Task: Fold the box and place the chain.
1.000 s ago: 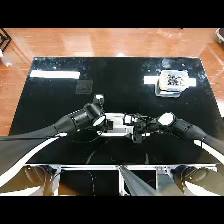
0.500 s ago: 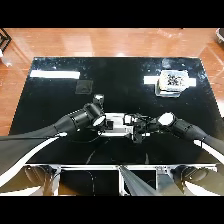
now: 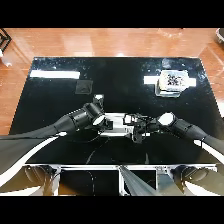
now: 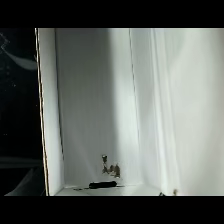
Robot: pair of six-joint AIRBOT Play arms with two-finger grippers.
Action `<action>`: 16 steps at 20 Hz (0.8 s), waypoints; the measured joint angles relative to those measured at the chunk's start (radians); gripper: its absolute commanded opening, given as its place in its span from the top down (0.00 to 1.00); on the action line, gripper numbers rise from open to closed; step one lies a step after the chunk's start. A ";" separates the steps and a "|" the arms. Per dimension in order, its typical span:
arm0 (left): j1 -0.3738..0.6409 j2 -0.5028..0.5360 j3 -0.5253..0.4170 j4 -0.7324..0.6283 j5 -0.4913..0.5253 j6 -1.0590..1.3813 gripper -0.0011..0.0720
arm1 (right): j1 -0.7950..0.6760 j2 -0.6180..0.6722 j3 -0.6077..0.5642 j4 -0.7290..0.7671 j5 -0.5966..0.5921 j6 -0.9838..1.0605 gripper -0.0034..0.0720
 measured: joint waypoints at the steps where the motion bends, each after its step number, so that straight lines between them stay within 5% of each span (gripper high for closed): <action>1: 0.000 0.000 0.001 -0.001 -0.008 0.002 0.46 | 0.000 0.000 0.000 0.000 0.000 -0.001 0.40; 3: 0.000 0.000 0.005 -0.004 -0.017 0.000 0.35 | 0.000 0.000 0.000 0.000 0.000 -0.001 0.40; 12: 0.000 0.000 0.012 0.006 -0.016 -0.004 0.38 | 0.000 0.000 0.000 0.000 -0.001 0.000 0.41; 16: 0.000 -0.001 0.012 0.009 -0.005 -0.008 0.88 | 0.000 0.000 0.000 0.000 -0.001 0.001 0.40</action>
